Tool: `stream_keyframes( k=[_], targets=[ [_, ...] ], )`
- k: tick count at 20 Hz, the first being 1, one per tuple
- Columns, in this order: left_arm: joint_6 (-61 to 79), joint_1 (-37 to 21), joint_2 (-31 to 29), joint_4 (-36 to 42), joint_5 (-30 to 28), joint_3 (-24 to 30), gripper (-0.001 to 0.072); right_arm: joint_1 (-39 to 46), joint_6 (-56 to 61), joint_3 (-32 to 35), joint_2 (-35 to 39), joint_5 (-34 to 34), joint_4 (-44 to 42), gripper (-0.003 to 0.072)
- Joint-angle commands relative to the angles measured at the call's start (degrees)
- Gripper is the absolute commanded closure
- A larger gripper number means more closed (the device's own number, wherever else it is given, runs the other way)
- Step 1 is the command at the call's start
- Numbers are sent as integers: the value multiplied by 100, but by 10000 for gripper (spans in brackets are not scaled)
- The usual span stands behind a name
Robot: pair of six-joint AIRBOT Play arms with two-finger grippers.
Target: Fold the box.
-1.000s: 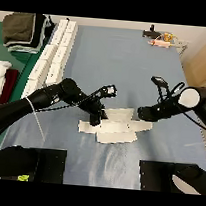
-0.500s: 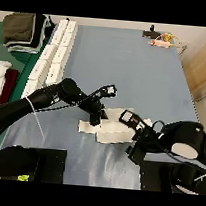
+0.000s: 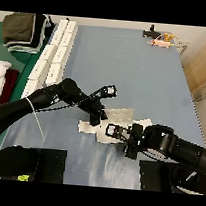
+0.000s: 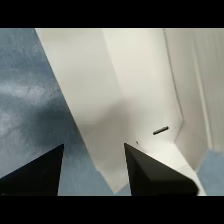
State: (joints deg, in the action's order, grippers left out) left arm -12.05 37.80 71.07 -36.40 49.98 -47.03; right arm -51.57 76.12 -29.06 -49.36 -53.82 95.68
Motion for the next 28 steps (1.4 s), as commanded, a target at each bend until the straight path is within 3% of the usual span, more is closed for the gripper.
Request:
stream_keyframes(
  k=[1,7,13,14,15,20,24,28],
  targets=[
    [2,4,0,0,-7,2,696,-20,367,22,-426,468,431,87],
    [2,4,0,0,-4,2,696,-17,1926,-232,-216,291,1005,87],
    [2,4,0,2,-4,2,696,-17,2094,-358,85,131,1038,85],
    [2,4,0,2,-4,2,696,-17,2094,-358,81,111,1088,52],
    [2,4,0,0,-4,2,696,-17,2094,-358,81,50,1156,-34],
    [2,4,0,0,-4,2,696,-13,2074,-356,81,-326,1246,-34],
    [2,4,0,0,-4,2,696,398,1502,-343,87,-319,1139,-34],
    [2,4,0,0,-4,2,696,1163,44,-345,87,-76,468,-34]
  ],
)
